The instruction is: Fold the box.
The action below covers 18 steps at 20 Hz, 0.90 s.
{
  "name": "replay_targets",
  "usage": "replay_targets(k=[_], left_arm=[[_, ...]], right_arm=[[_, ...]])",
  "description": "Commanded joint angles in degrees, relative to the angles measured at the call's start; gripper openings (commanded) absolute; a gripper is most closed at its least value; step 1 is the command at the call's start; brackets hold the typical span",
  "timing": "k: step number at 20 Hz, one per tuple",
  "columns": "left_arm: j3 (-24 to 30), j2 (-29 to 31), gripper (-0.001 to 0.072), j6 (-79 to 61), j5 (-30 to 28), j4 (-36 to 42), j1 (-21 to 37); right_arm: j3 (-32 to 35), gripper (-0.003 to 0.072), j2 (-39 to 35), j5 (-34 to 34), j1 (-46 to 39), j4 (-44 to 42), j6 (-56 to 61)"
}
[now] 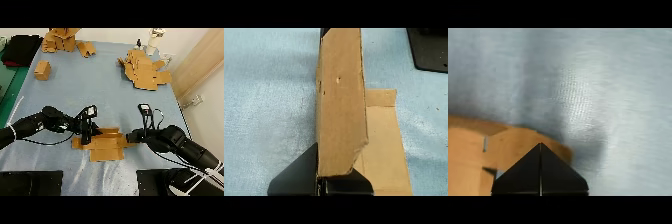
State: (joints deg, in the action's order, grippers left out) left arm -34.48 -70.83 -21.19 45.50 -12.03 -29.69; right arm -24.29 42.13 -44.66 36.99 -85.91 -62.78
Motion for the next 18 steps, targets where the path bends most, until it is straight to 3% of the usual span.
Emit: replay_targets(k=[1,3,5,9,10,11,12,18], left_arm=[[0.0,0.0,0.0012,0.0,0.1,0.0,0.0],[-0.1,0.0,0.0012,0.0,0.1,0.0,0.0],[0.0,0.0,0.0012,0.0,0.1,0.0,0.0],[0.0,0.0,0.0012,0.0,0.1,0.1,0.0],[0.0,0.0,0.0012,0.0,0.1,0.0,0.0],[-0.1,0.0,0.0012,0.0,0.0,0.1,0.0],[-0.1,0.0,0.0012,0.0,0.0,0.1,0.0],[0.0,0.0,0.0012,0.0,0.1,0.2,0.0]], right_arm=[[0.0,0.0001,-0.7,-3.1,1.5,-16.7,-22.5],[0.0,0.0001,-2.3,-6.8,6.1,-23.3,-27.5],[0.0,0.0,-4.4,-8.8,15.0,-22.1,-27.4],[0.0,0.0005,-4.9,-5.9,35.6,-4.2,-22.3],[0.0,0.0059,-3.8,-4.6,38.2,0.7,-22.2],[0.0,0.0292,-2.6,-3.5,39.1,4.6,-22.2],[0.0,0.0455,-0.8,-2.5,39.1,8.1,-22.3],[0.0,0.0463,7.2,3.6,39.1,16.9,-22.3]])
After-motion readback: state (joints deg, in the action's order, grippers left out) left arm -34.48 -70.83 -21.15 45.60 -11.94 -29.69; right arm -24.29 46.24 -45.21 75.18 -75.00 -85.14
